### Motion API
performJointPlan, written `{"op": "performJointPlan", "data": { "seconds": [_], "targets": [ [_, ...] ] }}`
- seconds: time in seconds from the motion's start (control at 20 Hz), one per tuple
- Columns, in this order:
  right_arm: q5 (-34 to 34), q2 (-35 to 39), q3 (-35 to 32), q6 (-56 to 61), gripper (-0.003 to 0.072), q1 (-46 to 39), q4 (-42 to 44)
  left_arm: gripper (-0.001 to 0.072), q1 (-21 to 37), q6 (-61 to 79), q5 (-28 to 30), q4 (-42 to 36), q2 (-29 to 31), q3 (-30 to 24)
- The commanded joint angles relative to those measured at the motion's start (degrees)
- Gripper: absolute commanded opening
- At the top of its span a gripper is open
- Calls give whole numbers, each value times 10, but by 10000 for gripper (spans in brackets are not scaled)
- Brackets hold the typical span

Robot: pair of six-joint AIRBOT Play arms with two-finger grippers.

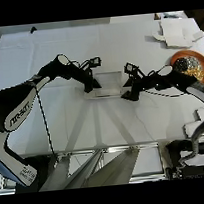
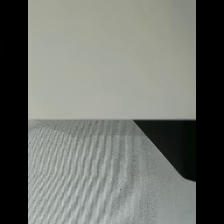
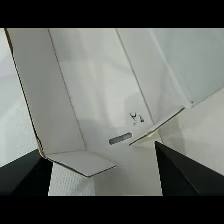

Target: Fold the box and place the chain.

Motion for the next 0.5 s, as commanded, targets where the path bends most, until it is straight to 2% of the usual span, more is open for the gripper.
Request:
{"op": "performJointPlan", "data": {
  "seconds": [0.0, 0.15, 0.45],
  "targets": [
    [24, -37, 41, 31, 695, 0, -48, 11, 0, 0, 0, 0, 0, 0],
    [39, -60, 73, 31, 695, -1, -62, 11, 0, 0, 0, 0, 0, 0],
    [56, -71, 105, -26, 695, -19, -21, 11, 0, 0, 0, 0, 0, 0]
  ]
}}
